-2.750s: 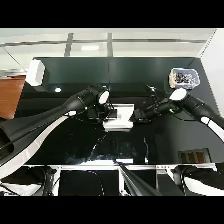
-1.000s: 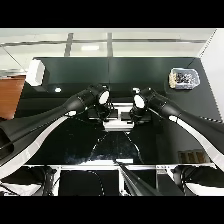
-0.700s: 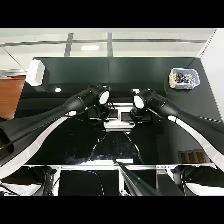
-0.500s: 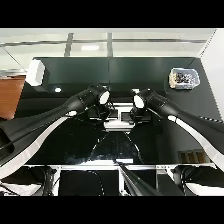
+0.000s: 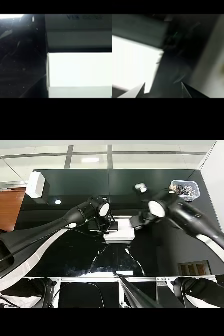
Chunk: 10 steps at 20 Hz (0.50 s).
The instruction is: Fold the box and place the chain.
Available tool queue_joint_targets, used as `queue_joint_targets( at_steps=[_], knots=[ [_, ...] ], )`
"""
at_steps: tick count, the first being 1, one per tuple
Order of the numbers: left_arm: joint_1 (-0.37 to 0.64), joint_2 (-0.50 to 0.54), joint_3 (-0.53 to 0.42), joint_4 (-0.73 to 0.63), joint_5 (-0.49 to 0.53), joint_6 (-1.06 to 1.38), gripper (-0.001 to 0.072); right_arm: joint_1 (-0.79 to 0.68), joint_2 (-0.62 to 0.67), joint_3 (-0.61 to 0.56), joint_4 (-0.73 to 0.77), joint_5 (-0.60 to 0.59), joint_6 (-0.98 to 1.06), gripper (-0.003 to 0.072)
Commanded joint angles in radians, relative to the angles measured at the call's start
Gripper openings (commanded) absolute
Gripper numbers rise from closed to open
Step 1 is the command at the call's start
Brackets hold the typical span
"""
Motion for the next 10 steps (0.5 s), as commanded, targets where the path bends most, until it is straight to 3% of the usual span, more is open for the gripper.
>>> queue_joint_targets(
  at_steps=[1, 4, 6, 10],
  knots=[
    [0.000, -0.001, 0.000, 0.000, 0.000, -0.001, 0.0027, -0.067, 0.116, -0.094, -0.492, -0.217, 0.009, 0.0509],
    [0.000, -0.001, 0.000, 0.000, 0.000, -0.001, 0.0027, -0.286, 0.067, -0.224, -0.467, -0.591, 0.195, 0.0513],
    [0.000, -0.001, 0.000, 0.000, 0.000, -0.001, 0.0027, -0.403, -0.007, -0.213, -0.408, -0.641, 0.354, 0.0714],
    [0.000, -0.001, 0.000, 0.000, 0.000, -0.001, 0.0027, -0.583, -0.187, -0.016, -0.240, -0.581, 0.315, 0.0714]
  ],
)
